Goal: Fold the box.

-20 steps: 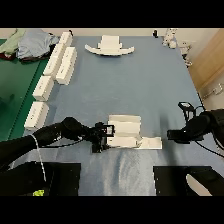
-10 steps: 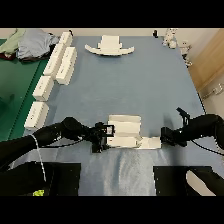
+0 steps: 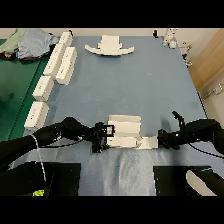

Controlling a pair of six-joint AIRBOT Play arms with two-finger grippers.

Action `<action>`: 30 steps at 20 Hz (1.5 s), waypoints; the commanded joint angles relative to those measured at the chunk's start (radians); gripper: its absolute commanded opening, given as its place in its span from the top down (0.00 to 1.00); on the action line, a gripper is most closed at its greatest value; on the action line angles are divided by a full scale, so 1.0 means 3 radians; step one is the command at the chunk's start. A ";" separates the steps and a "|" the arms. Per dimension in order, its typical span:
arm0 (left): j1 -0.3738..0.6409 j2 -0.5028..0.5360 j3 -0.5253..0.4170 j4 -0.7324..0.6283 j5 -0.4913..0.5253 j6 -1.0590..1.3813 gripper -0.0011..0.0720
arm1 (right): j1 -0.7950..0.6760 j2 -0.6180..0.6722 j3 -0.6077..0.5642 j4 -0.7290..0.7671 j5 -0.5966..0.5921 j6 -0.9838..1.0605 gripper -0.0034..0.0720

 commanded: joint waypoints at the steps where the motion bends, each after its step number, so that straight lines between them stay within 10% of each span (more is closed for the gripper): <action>1: 0.0003 0.0000 0.0001 0.0000 0.0000 0.0000 0.17 | 0.0003 -0.0003 -0.0107 0.0125 0.0079 -0.0109 0.96; 15: 0.0003 0.0000 0.0001 0.0000 0.0001 -0.0001 0.17 | 0.0106 0.0043 -0.0079 0.0717 -0.0177 -0.0562 0.95; 21: 0.0003 0.0000 0.0001 0.0000 0.0000 0.0000 0.17 | 0.0150 0.0150 0.0128 0.0727 -0.0193 -0.0566 0.46; 30: 0.0003 0.0000 0.0001 0.0000 0.0000 0.0000 0.17 | 0.1277 0.0148 0.0247 0.0404 0.0521 0.0097 0.38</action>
